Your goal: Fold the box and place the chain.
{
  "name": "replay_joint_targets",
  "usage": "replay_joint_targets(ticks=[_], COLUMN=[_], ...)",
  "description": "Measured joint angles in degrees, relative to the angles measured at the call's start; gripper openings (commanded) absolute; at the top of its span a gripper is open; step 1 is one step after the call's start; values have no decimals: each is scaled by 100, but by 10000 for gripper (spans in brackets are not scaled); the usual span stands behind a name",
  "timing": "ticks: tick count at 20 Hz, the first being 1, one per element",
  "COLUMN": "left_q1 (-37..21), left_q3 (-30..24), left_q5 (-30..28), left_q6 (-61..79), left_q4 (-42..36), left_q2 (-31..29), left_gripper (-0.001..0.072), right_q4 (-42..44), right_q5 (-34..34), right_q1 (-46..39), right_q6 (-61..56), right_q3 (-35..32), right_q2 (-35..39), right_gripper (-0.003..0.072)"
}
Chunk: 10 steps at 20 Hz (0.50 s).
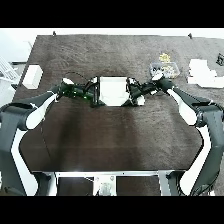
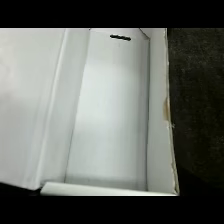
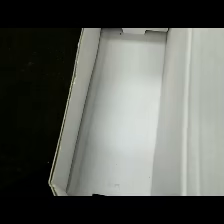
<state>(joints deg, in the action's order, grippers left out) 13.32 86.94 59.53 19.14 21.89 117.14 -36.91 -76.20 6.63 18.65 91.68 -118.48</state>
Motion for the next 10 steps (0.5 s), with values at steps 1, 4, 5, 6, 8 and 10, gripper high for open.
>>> replay_joint_targets(ticks=[1,4,5,6,8,10], left_q1=[0,0,0,0,2,2], left_q3=[0,0,0,0,2,-4], left_q5=[-4,-22,-26,-28,-35,-50], left_q6=[4,15,17,17,22,24], left_q4=[7,42,55,70,98,118], left_q2=[0,0,0,0,0,0], left_gripper=[531,441,413,414,414,414], right_q4=[0,0,0,0,0,-2], right_q5=[0,-2,-2,-2,-4,-4], right_q1=[0,0,0,0,0,0], right_q6=[2,0,2,2,2,2], right_q3=[0,0,0,0,0,0], right_q2=[0,0,0,0,0,0], right_gripper=[592,591,592,592,592,592])
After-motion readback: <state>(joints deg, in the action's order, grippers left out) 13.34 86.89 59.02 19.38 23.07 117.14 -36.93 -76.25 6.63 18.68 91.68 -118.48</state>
